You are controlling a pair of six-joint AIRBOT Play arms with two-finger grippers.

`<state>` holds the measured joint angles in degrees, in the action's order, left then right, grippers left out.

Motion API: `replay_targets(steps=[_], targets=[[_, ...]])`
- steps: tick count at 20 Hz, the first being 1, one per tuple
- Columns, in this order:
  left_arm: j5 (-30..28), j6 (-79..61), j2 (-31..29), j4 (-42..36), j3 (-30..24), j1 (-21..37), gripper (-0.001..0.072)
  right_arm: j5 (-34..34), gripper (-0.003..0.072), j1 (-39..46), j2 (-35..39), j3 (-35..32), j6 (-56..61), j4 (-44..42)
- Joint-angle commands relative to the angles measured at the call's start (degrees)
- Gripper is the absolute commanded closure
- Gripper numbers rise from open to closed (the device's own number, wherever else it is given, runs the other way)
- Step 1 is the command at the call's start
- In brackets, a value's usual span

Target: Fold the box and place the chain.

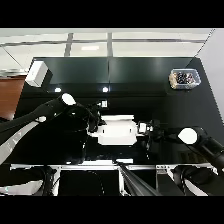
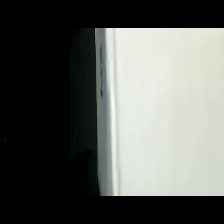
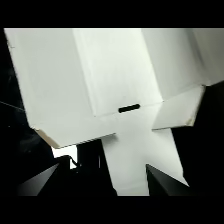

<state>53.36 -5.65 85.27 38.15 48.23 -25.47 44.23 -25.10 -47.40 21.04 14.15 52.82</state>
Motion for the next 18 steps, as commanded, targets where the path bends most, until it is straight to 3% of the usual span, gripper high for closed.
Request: replay_targets(steps=[1,7,11,15,18], targets=[[-0.59,-0.13,0.2,0.35,0.02,-0.04,0.068,-0.04,0.0056,-4.31,-4.33,-0.09,-2.03,-0.74],[-0.35,-0.13,0.22,0.35,0.02,-0.07,0.0681,-12.02,0.0056,-7.78,-7.89,0.17,-2.23,-5.79],[-0.35,-0.13,0.22,0.35,0.02,-0.04,0.0681,-9.66,0.0056,-7.19,-7.89,5.11,-1.9,-0.28],[-0.28,-0.13,0.2,0.35,0.02,-0.04,0.0681,-7.43,0.0056,-2.99,-7.89,8.63,-2.69,-0.81],[-0.22,-0.13,0.2,0.35,0.02,-0.07,0.068,-4.85,0.0057,0.28,-8.52,8.87,-6.8,-7.54]])
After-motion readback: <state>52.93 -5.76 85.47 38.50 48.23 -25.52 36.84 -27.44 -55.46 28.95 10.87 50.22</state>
